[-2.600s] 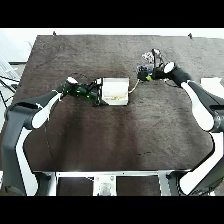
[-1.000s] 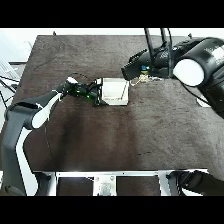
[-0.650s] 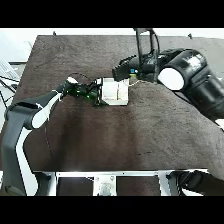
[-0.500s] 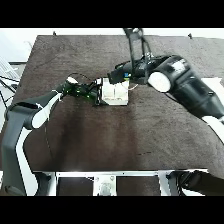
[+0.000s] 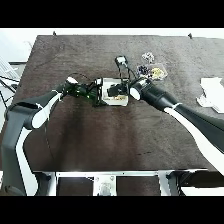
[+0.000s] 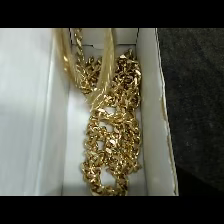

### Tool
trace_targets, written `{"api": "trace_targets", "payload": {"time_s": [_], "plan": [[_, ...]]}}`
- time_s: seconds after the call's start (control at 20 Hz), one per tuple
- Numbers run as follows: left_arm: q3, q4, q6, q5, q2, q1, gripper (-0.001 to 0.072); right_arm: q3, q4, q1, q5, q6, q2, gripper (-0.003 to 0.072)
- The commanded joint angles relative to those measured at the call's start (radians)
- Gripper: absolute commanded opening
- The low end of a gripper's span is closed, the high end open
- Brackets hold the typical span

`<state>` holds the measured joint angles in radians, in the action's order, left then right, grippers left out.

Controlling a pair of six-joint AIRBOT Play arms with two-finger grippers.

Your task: Fold the box and place the chain.

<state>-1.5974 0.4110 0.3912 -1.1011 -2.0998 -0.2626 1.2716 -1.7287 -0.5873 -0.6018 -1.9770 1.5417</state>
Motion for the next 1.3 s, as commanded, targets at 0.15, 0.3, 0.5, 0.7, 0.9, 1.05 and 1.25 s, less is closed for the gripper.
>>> {"api": "trace_targets", "payload": {"time_s": [0.15, 0.3, 0.5, 0.7, 0.9, 1.05, 1.25], "plan": [[0.0, 0.0, 0.001, 0.0, 0.0, 0.0, 0.0289, -0.015, -0.055, 0.046, -0.021, 0.074, -0.02, 0.0552], [0.0, 0.0, 0.001, 0.0, 0.0, 0.0, 0.0289, -0.017, -0.069, 0.167, -0.034, 0.074, -0.033, 0.0557], [0.0, 0.0, 0.002, 0.001, 0.0, 0.0, 0.0289, -0.002, 0.222, 0.396, 0.013, 0.27, 0.066, 0.0597], [0.0, 0.0, 0.002, 0.001, 0.0, 0.0, 0.0289, 0.08, 0.551, 0.501, 0.01, 0.566, 0.205, 0.0597], [0.0, 0.0, 0.002, 0.001, 0.0, 0.0, 0.0289, 0.19, 0.684, 0.521, -0.018, 0.686, 0.317, 0.0585], [0.0, 0.0, 0.002, 0.002, 0.0, 0.0, 0.0289, 0.266, 0.771, 0.52, -0.079, 0.763, 0.38, 0.0461], [0.0, 0.0, 0.002, 0.002, 0.0, 0.0, 0.0289, 0.268, 0.771, 0.52, -0.076, 0.856, 0.374, 0.0057]]}}
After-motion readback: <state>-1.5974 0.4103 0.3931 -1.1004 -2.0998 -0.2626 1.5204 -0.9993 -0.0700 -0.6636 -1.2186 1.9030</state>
